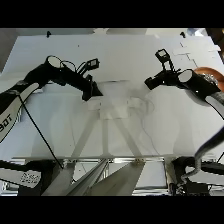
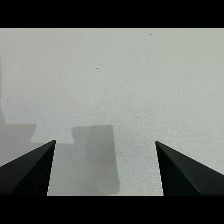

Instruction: Fold the box and place the chain.

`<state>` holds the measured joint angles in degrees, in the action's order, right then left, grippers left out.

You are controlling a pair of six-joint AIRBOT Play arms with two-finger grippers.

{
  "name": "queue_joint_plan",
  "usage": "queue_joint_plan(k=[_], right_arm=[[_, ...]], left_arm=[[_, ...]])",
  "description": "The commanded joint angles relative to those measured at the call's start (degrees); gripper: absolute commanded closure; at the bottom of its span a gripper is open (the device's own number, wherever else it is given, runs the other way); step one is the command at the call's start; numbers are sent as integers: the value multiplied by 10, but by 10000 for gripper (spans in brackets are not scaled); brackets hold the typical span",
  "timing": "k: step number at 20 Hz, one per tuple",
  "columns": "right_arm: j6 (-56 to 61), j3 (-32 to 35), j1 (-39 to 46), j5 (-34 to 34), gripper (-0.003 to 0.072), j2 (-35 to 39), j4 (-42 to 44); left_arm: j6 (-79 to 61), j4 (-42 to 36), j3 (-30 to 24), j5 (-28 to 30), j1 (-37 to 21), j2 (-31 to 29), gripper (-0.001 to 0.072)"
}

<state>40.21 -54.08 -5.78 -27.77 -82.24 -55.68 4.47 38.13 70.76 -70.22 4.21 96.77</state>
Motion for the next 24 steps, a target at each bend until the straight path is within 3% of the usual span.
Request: queue_joint_plan(k=[1,11,24], right_arm=[[0,0,0,0,-7,0,0],[0,0,0,0,-7,0,0],[0,0,0,0,-7,0,0]], left_arm=[[-38,5,-14,50,5,25,708],[-181,-2,-13,40,6,39,709],[-186,-4,-13,42,9,55,706]])
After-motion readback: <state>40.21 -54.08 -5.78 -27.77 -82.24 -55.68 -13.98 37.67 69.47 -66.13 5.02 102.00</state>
